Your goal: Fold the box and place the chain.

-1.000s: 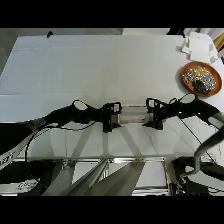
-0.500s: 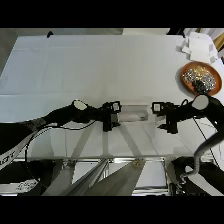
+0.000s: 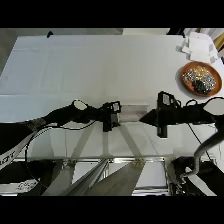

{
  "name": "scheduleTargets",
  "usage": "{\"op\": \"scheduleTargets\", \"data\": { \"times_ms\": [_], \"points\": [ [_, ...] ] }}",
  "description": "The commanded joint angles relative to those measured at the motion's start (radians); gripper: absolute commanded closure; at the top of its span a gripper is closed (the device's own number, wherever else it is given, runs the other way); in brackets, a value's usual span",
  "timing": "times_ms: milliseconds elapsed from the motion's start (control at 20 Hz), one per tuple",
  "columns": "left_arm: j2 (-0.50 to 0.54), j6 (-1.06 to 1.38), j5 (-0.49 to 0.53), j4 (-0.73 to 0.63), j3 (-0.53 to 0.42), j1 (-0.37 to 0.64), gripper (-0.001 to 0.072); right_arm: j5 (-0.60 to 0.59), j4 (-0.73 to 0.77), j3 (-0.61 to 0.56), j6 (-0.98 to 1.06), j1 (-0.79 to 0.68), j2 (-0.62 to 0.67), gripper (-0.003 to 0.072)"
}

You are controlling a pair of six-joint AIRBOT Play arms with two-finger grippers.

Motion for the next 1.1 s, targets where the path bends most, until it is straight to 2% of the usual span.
{"op": "scheduleTargets", "data": {
  "times_ms": [0,150,250,550,700,800,900,1050],
  "points": [
    [0.000,0.000,0.000,0.000,0.001,0.000,0.0457,-0.315,0.080,0.000,0.102,0.149,-0.024,0.0677],
    [0.000,0.000,0.000,0.000,0.001,0.000,0.0457,-0.593,0.087,0.000,0.145,0.192,-0.071,0.0678],
    [0.000,0.000,0.000,0.000,0.001,0.000,0.0457,-0.652,0.063,0.000,0.211,0.172,-0.116,0.0678],
    [0.000,0.000,0.000,0.000,0.001,0.000,0.0457,-0.632,-0.011,0.000,0.287,0.147,-0.246,0.0677],
    [0.000,0.000,0.000,0.000,0.001,0.000,0.0457,-0.635,-0.009,0.007,0.287,0.147,-0.204,0.0677],
    [0.000,0.000,0.000,0.000,0.001,0.000,0.0457,-0.632,-0.010,0.010,0.286,0.147,-0.127,0.0677],
    [0.000,0.000,0.000,0.000,0.001,0.000,0.0457,-0.565,-0.032,0.010,0.285,0.147,-0.043,0.0677],
    [0.000,0.000,0.000,0.000,0.001,0.000,0.0457,-0.308,-0.055,0.008,0.246,0.148,0.001,0.0677]
  ]
}}
